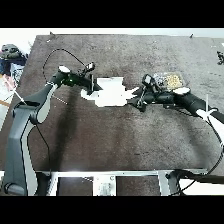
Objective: Fold the box and place the chain.
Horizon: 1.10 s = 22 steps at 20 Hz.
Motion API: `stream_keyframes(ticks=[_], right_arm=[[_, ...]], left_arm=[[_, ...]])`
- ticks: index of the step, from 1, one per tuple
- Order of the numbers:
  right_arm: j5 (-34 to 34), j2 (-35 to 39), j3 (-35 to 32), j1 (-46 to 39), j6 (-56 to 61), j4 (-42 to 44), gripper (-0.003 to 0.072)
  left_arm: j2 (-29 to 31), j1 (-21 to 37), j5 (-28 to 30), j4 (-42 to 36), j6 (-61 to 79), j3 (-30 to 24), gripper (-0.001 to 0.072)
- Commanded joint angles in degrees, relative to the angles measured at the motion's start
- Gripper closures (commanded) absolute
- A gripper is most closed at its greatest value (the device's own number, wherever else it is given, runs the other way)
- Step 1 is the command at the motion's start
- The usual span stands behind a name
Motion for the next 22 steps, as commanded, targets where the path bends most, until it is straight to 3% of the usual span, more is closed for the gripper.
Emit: stream_keyframes(ticks=[1, 9, 17, 22], right_arm=[[-3.28, -1.73, 0.17, 3.96, -6.56, -1.07, 0.0086], [-7.04, -10.16, 7.76, 8.98, -1.49, -13.22, 0.0067], [-14.82, -10.84, 8.81, 9.75, -0.39, -14.16, 0.008], [-14.49, -10.34, 10.47, 9.51, 1.92, -14.16, 0.0077]], left_arm=[[-0.02, 0.0, 0.02, -0.15, 0.02, 0.0, 0.0698], [-0.02, 0.02, 0.04, -0.17, 0.04, 0.0, 0.0697], [0.04, 0.0, 0.07, -0.24, 0.04, 0.02, 0.0698], [0.04, 0.0, 0.04, -0.24, 0.02, 0.02, 0.0698]])
